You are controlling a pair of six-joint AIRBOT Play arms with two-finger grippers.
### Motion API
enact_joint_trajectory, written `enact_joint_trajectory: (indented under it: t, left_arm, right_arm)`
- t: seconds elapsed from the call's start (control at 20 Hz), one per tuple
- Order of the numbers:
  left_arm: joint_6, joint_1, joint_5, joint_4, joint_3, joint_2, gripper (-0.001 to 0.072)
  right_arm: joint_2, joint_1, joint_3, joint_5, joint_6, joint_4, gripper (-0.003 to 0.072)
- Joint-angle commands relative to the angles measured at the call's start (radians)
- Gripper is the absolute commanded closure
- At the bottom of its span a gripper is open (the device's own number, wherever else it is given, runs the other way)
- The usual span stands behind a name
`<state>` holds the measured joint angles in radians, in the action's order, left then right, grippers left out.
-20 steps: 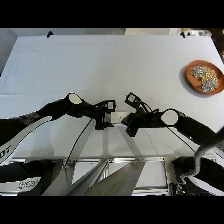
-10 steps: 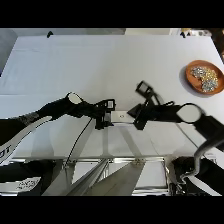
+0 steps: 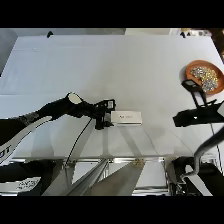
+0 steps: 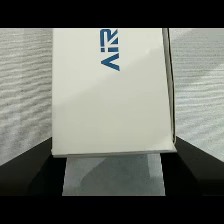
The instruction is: Fold the box and place the chain.
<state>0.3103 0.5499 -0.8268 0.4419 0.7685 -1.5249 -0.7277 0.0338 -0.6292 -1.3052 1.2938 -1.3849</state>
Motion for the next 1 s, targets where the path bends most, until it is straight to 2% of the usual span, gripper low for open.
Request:
enact_joint_trajectory:
  t: [0.0,0.25,0.4,0.95]
  left_arm:
    - [0.000,0.000,0.000,0.000,0.000,0.000,0.0376]
    - [0.000,0.000,0.000,0.000,0.000,0.000,0.0376]
    - [0.000,0.000,0.000,0.000,0.000,0.000,0.0376]
    - [0.000,0.000,0.000,0.000,0.000,0.000,0.0376]
  right_arm:
    - [0.006,0.121,0.028,-0.087,0.116,-0.116,0.0669]
    - [0.006,0.187,0.109,-0.121,0.128,-0.166,0.0669]
    - [0.006,0.191,0.109,-0.159,0.199,-0.134,0.0669]
    - [0.006,0.191,0.109,-0.167,0.201,-0.122,0.0669]
